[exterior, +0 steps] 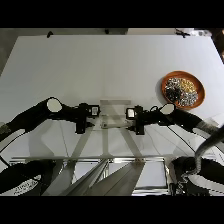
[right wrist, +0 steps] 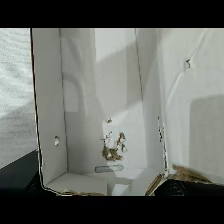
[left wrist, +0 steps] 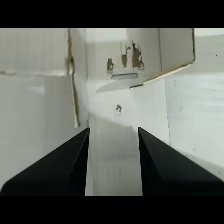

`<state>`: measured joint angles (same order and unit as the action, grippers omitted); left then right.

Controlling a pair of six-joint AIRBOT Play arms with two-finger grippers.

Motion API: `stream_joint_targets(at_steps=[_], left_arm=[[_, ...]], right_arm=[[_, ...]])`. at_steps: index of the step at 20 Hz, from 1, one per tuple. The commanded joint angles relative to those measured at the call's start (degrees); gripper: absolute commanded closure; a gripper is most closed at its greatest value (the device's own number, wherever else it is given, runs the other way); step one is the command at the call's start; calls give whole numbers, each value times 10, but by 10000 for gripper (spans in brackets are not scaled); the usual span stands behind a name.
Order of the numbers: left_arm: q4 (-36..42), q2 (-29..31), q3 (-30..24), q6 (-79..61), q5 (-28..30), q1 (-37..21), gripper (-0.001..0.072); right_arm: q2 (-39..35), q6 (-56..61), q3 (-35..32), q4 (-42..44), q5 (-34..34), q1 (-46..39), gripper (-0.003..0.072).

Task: Fold the box and place the chain.

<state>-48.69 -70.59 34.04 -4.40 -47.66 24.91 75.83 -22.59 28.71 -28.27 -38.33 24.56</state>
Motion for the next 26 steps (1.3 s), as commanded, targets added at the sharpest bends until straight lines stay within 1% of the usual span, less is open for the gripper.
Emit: stream_joint_targets(at_steps=[1,4,6,8,11,12,13,15,16,20,26], left_arm=[[16,-6,0,-34,16,20,372],[19,-7,0,-33,22,27,378],[19,-7,0,-33,19,27,382],[19,-7,0,-33,16,27,402],[19,-7,0,-33,10,27,403],[19,-7,0,-33,7,27,410],[16,-7,0,-32,6,27,453],[2,-6,0,-24,2,25,450],[-2,-6,0,-10,1,21,436],[-16,-6,0,1,-22,-3,436],[-16,-8,0,7,8,-7,438]], right_arm=[[0,0,0,0,0,0,290],[0,0,0,0,0,0,290],[0,0,0,0,0,0,290],[0,0,0,0,0,0,290],[0,0,0,0,0,0,290],[0,0,0,0,0,0,290],[0,0,0,0,0,0,290],[0,0,0,0,0,0,290],[0,0,0,0,0,0,290],[0,0,0,0,0,0,290],[0,0,0,0,0,0,290]])
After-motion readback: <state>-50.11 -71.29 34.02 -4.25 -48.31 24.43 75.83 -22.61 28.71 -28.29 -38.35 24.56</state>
